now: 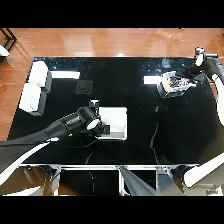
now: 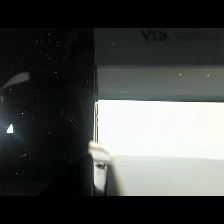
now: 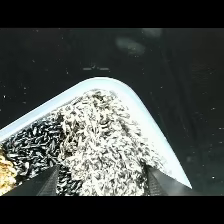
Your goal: Fold the box and place the chain.
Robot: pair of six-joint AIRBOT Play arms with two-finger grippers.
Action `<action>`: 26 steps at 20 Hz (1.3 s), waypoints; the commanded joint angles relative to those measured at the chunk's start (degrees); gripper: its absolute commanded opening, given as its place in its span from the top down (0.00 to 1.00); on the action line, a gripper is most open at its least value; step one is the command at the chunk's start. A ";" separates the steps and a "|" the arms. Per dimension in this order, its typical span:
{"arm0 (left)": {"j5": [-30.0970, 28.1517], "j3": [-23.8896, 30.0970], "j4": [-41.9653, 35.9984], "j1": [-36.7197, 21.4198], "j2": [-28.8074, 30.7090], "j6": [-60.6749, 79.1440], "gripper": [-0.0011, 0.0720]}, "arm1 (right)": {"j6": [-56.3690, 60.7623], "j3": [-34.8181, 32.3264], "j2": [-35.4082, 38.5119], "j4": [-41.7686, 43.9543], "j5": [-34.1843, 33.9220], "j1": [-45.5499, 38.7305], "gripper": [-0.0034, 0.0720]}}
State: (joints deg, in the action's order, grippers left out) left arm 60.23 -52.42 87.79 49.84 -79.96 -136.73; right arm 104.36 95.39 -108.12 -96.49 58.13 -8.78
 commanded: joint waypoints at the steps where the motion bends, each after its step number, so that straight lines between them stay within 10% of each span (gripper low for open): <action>1: 0.07 0.02 0.00 0.00 0.00 0.00 0.96 | 0.17 0.07 -0.61 0.42 0.94 -0.04 0.35; 3: 0.07 0.02 0.00 0.00 0.00 0.00 0.96 | -0.11 0.22 -0.57 0.46 2.19 -0.04 0.86; 4: 0.07 0.02 0.00 0.00 0.00 0.00 0.96 | -0.33 0.63 -0.50 0.46 3.26 -0.04 0.93; 26: 0.04 0.02 0.00 0.00 0.00 0.07 0.96 | -17.11 -4.20 43.17 17.03 15.08 2.36 0.93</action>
